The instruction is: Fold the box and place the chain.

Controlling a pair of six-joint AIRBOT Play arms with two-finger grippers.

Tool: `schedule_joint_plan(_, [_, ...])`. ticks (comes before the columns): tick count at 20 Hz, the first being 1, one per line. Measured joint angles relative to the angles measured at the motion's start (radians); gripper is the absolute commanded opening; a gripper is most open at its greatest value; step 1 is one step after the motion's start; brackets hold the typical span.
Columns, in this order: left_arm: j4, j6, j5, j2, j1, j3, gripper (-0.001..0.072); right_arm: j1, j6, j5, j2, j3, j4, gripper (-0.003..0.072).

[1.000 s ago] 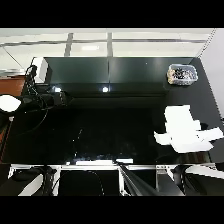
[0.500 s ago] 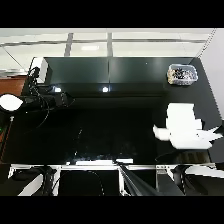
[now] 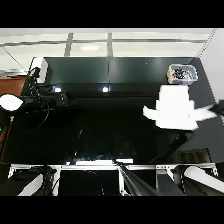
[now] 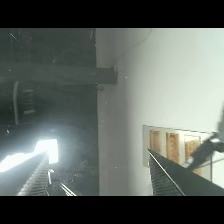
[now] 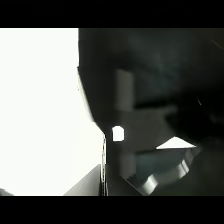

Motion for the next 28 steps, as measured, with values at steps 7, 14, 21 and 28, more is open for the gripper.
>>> schedule_joint_plan(7, [0.0, 0.047, 0.02, 0.0, -0.12, 0.0, 0.0705, 0.432, -0.002, -0.229, 0.23, -0.328, 0.336, 0.0015])
schedule_joint_plan(14, [-0.055, 0.064, 0.063, -0.092, -0.211, 0.017, 0.0686, 0.895, -0.005, -0.634, 0.311, -0.604, 0.526, 0.0016])
schedule_joint_plan(21, [-0.427, 0.306, -0.213, -0.44, -0.068, 0.145, 0.0687, 0.996, 0.007, -0.744, 0.32, -0.645, 0.554, 0.0016])
schedule_joint_plan(28, [-0.486, 0.528, -0.559, -0.749, -0.117, 0.404, 0.0438, 1.006, 0.008, -0.744, 0.32, -0.65, 0.557, 0.0016])
